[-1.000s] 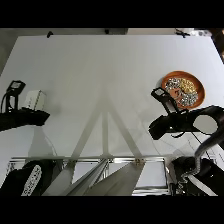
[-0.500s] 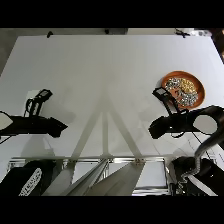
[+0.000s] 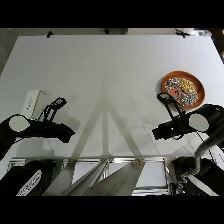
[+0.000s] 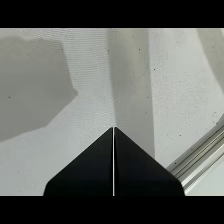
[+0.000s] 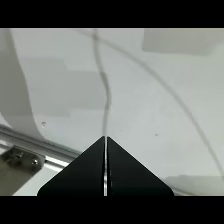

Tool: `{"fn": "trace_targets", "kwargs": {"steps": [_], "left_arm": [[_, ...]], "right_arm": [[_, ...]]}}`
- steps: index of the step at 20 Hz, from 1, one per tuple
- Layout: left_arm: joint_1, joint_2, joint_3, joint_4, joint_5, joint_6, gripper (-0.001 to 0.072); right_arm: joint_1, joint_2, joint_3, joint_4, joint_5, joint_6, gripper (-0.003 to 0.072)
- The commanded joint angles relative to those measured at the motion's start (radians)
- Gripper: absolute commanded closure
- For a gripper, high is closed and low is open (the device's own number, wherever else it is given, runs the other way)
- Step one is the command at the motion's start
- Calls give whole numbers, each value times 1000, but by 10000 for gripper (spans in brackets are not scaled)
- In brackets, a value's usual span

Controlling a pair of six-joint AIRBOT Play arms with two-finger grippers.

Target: Fold the box and place the chain.

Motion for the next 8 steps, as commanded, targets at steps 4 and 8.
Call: {"fn": "trace_targets", "kwargs": {"steps": [4, 8], "left_arm": [[-6, -4, -3, 0, 6, 0, 700], [-6, -4, -3, 0, 6, 0, 700]], "right_arm": [[0, -8, -6, 16, 21, 124, 679], [0, -8, -6, 18, 18, 129, 678]]}}
